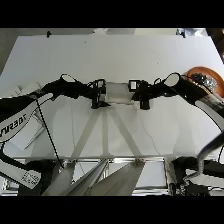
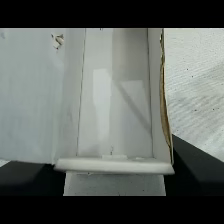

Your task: Fold the box and place the chain.

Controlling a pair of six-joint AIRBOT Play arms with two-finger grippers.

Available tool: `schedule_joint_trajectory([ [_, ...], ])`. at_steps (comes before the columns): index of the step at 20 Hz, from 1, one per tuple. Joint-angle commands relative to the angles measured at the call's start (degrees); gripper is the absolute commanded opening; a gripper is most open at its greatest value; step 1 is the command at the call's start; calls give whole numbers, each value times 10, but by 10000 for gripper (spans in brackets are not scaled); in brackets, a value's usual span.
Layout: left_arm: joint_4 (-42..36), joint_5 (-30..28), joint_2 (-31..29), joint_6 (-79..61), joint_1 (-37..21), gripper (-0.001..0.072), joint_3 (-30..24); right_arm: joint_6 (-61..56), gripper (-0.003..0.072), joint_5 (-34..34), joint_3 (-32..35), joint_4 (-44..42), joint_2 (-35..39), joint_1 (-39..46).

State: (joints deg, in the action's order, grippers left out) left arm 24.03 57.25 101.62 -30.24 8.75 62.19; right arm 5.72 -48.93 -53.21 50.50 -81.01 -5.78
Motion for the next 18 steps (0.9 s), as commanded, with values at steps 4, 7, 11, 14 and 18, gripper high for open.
schedule_joint_trajectory([
  [4,0,0,0,1,0,513,0,-323,17,-7,0,177,83,39],
  [7,0,0,0,1,0,513,0,-413,16,-43,0,184,95,120],
  [11,0,0,0,1,0,513,0,-483,16,-134,1,168,74,211],
  [14,0,0,0,1,0,513,0,-484,15,-149,23,148,64,219],
  [18,0,0,0,1,0,513,0,-492,14,-130,70,119,57,219],
])
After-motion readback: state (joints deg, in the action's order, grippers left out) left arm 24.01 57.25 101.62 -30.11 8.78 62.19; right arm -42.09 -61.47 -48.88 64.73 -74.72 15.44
